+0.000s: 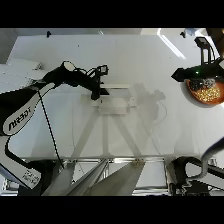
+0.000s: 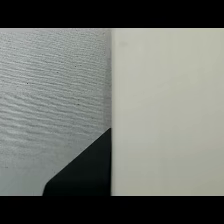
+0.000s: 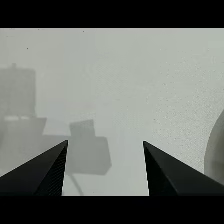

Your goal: Fold the box and place the chain.

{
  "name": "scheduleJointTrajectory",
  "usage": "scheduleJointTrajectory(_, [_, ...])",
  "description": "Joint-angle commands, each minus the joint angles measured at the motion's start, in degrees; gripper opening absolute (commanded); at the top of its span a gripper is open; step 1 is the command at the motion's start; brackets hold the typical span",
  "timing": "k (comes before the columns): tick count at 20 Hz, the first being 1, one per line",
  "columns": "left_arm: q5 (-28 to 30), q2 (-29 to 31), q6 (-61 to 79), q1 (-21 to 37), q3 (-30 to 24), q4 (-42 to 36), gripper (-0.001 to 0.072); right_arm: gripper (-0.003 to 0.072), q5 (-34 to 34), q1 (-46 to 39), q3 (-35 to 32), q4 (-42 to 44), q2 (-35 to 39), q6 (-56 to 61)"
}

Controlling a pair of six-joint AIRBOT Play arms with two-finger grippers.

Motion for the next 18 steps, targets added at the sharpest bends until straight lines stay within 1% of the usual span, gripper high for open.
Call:
scheduleJointTrajectory(1, [0.3,-0.8,0.0,0.0,0.0,0.3,0.0001,0.0514,0.0,0.0,0.1,0.0,0.0,0.0])
scheduleJointTrajectory(6, [0.3,-0.8,0.5,0.1,0.0,-0.9,0.0001,0.0514,0.0,0.0,0.1,0.0,0.0,0.0])
scheduleJointTrajectory(9, [0.3,-0.8,5.4,0.2,0.0,-3.5,0.0002,0.0514,0.0,0.0,0.1,0.0,0.0,0.0])
scheduleJointTrajectory(15, [0.3,-0.7,5.6,0.2,0.0,-3.7,0.0003,0.0514,0.0,0.0,0.1,0.0,0.0,0.0])
scheduleJointTrajectory(18, [0.0,-0.7,5.6,0.2,0.0,-5.5,0.0003,0.0514,0.0,0.0,0.1,0.0,0.0,0.0])
